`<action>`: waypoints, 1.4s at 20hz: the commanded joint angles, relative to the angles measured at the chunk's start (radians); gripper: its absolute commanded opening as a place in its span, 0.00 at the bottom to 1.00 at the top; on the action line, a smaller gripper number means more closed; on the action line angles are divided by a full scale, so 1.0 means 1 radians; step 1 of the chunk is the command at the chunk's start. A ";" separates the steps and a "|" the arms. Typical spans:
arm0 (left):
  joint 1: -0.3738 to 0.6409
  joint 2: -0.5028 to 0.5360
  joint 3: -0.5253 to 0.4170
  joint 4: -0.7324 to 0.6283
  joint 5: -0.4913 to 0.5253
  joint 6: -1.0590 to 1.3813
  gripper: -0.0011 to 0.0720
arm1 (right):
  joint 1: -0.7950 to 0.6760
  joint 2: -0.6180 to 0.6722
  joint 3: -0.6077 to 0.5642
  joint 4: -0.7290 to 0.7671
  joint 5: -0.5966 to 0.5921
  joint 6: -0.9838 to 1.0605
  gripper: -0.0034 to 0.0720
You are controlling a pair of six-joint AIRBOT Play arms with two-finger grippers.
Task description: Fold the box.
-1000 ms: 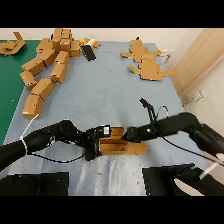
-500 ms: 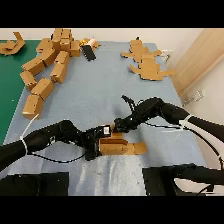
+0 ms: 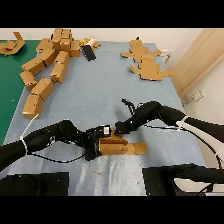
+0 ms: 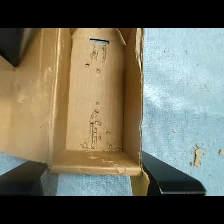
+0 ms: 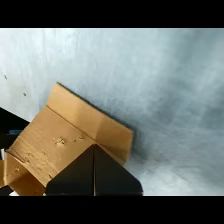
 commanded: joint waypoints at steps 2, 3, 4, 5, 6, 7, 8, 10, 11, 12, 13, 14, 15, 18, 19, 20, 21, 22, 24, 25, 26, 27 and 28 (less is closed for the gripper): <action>0.001 0.000 0.000 0.000 0.000 0.000 0.73 | -0.074 0.135 0.047 -0.127 0.066 -0.001 0.05; 0.001 0.000 0.000 0.000 0.000 0.000 0.73 | -0.098 0.196 0.053 -0.195 0.065 0.012 0.05; 0.001 0.000 0.000 0.000 0.000 0.000 0.73 | -0.115 0.261 0.052 -0.281 0.051 0.046 0.05; 0.001 0.000 0.000 0.000 0.000 0.000 0.73 | -0.117 0.321 0.045 -0.363 0.028 0.086 0.05; 0.001 0.000 0.000 0.000 0.000 0.000 0.73 | -0.115 0.383 0.029 -0.413 -0.009 0.108 0.05; 0.001 0.000 0.000 0.000 -0.001 0.000 0.73 | -0.106 0.449 0.001 -0.414 -0.055 0.106 0.05; 0.001 0.000 0.000 0.000 0.000 0.000 0.73 | -0.093 0.508 -0.035 -0.410 -0.095 0.104 0.05; 0.001 0.000 0.000 0.000 0.000 0.000 0.73 | -0.024 0.631 -0.135 -0.393 -0.187 0.023 0.05; 0.001 0.000 0.000 0.000 0.000 0.000 0.73 | 0.018 0.684 -0.185 -0.366 -0.231 -0.074 0.05; 0.001 0.000 0.000 0.000 0.000 0.000 0.73 | 0.064 0.735 -0.238 -0.342 -0.254 -0.166 0.05; 0.001 0.000 0.000 0.000 0.000 0.000 0.73 | 0.105 0.774 -0.279 -0.341 -0.246 -0.217 0.09; 0.001 0.000 0.000 0.000 0.000 0.000 0.73 | 0.140 0.799 -0.312 -0.353 -0.203 -0.264 0.42; 0.001 0.000 0.000 0.000 0.000 0.000 0.73 | 0.163 0.806 -0.336 -0.371 -0.152 -0.314 0.74; 0.001 0.000 0.000 0.000 0.000 0.000 0.73 | 0.188 0.770 -0.357 -0.421 -0.055 -0.419 0.80; 0.001 0.000 0.000 0.000 0.000 0.000 0.73 | 0.188 0.746 -0.357 -0.426 -0.040 -0.445 0.80; 0.001 0.000 0.000 0.000 0.000 0.000 0.73 | 0.188 0.719 -0.357 -0.426 -0.029 -0.468 0.80; 0.001 0.000 0.000 0.000 0.000 0.000 0.73 | 0.189 0.693 -0.357 -0.426 -0.006 -0.483 0.80; 0.001 0.000 0.000 0.000 0.000 0.000 0.73 | 0.189 0.669 -0.357 -0.422 0.021 -0.492 0.80; 0.001 0.000 0.000 0.000 0.000 0.000 0.73 | 0.189 0.624 -0.357 -0.419 0.084 -0.525 0.80; 0.001 0.000 0.000 0.000 0.000 0.000 0.73 | 0.189 0.604 -0.357 -0.402 0.112 -0.550 0.80; 0.001 0.000 0.000 0.000 0.000 0.000 0.73 | 0.189 0.588 -0.357 -0.378 0.130 -0.580 0.80; 0.001 0.000 0.000 0.000 0.000 0.000 0.73 | 0.189 0.576 -0.357 -0.352 0.140 -0.610 0.80; 0.001 0.000 0.000 0.000 0.000 0.000 0.73 | 0.189 0.566 -0.357 -0.328 0.144 -0.642 0.80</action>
